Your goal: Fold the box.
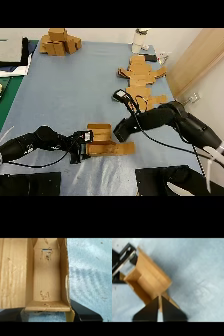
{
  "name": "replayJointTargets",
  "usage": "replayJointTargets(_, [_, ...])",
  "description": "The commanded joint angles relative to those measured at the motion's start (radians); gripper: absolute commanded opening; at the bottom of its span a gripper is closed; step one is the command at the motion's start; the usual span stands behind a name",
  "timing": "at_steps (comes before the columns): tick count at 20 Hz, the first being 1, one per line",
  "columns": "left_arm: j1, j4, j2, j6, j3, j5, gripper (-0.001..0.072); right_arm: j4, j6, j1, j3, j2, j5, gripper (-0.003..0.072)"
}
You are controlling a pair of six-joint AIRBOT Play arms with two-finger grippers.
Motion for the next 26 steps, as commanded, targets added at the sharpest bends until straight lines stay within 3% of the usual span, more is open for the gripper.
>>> replayJointTargets(1, [0.000,0.000,0.001,0.000,0.000,0.001,0.0520,-0.024,-0.129,0.025,-0.105,0.126,-0.142,0.0450])
replayJointTargets(2, [0.000,0.000,0.001,0.000,0.000,0.001,0.0520,-0.027,-0.202,0.040,-0.151,0.130,-0.129,0.0573])
replayJointTargets(3, [-0.001,0.000,0.001,0.000,0.000,0.000,0.0520,-0.030,-0.318,0.055,-0.198,0.123,-0.097,0.0587])
replayJointTargets(8, [0.000,0.000,0.001,0.000,0.000,0.000,0.0520,-0.052,-0.624,0.081,-0.267,0.038,0.187,0.0587])
replayJointTargets(13, [-0.001,0.000,0.001,0.000,0.000,0.001,0.0520,0.016,-0.759,0.086,-0.267,-0.019,0.244,0.0585])
replayJointTargets(14, [-0.001,0.000,0.001,0.000,0.000,0.001,0.0520,0.028,-0.765,0.099,-0.267,-0.016,0.245,0.0563])
replayJointTargets(15, [-0.001,0.000,0.001,0.000,0.000,0.000,0.0520,0.029,-0.765,0.111,-0.267,-0.016,0.245,0.0453])
replayJointTargets(16, [0.000,0.000,0.001,0.000,0.000,0.000,0.0520,0.027,-0.765,0.121,-0.267,-0.016,0.245,0.0280])
replayJointTargets(18, [-0.001,0.000,0.001,0.000,0.000,0.000,0.0520,0.031,-0.765,0.140,-0.267,-0.018,0.261,0.0238])
replayJointTargets(19, [-0.001,0.000,0.001,0.000,0.000,0.000,0.0520,0.031,-0.765,0.151,-0.267,-0.018,0.268,0.0141])
replayJointTargets(26, [0.000,0.000,0.001,0.000,0.000,0.000,0.0520,0.055,-0.780,0.200,-0.267,-0.078,0.393,0.0126])
